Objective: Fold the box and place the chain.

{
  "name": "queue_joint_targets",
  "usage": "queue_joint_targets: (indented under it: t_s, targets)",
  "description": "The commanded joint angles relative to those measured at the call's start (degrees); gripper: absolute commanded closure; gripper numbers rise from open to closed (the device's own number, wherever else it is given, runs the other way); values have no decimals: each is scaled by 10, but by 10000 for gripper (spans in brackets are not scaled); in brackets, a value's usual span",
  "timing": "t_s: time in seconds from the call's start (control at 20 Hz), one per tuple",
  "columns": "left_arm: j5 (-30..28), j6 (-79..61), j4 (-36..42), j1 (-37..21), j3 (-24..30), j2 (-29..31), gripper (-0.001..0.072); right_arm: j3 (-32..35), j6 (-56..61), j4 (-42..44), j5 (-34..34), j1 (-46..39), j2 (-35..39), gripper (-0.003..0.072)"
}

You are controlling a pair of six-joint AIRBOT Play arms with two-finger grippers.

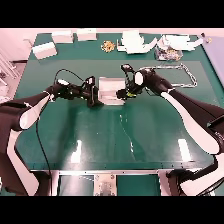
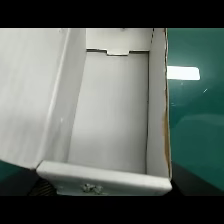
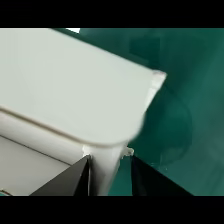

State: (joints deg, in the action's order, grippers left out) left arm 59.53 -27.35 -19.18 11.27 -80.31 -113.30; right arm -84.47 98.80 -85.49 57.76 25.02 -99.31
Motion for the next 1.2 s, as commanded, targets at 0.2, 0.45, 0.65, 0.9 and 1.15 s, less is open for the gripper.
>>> queue_joint_targets:
  t_s: [0.2, 0.45, 0.65, 0.9, 1.15]
  targets:
    - [1, -1, 0, 0, 0, 0, 196, -48, 18, -33, 61, 11, -33, 391]
    - [1, -1, 0, 0, 0, 0, 197, -50, 23, -33, 73, 18, -33, 429]
    - [1, -1, 0, 0, 0, 0, 196, -51, 32, -33, 73, 21, -33, 453]
    - [2, -1, 0, 0, 0, 0, 196, -71, 44, -33, 73, 28, -42, 542]
    - [5, -1, 0, 0, 0, 0, 197, -85, 47, -33, 92, 31, -52, 620]
